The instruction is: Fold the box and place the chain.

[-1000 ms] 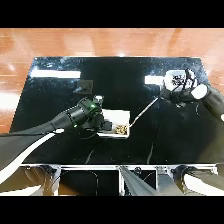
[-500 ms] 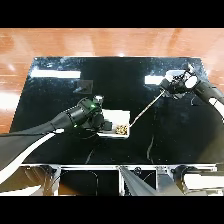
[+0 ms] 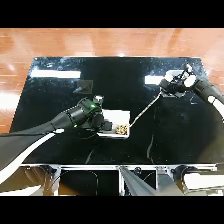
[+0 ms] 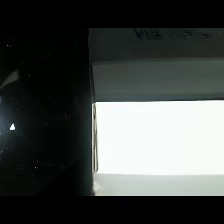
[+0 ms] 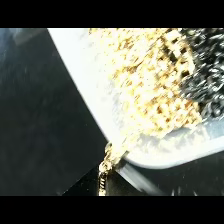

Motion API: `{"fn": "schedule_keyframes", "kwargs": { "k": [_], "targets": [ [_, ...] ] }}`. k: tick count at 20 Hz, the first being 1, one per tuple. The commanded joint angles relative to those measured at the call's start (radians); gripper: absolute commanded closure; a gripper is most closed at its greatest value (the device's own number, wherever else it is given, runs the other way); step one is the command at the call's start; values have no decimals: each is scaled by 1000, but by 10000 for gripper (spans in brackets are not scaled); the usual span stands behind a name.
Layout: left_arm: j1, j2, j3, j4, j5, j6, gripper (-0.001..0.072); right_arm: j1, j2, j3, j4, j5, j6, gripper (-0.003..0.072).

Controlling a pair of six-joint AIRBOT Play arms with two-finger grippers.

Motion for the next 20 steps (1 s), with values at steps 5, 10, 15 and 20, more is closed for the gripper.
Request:
{"fn": "schedule_keyframes", "kwargs": {
  "k": [5,10,15,20],
  "targets": [
    [0,0,0,1,-2,0,689,3,353,30,146,373,-344,667],
    [0,0,0,3,-6,0,689,50,656,30,376,593,-447,667],
    [0,0,0,5,-8,0,689,210,750,31,580,629,-454,666],
    [0,0,0,7,-9,0,689,263,750,114,749,503,-484,665]
  ]
}}
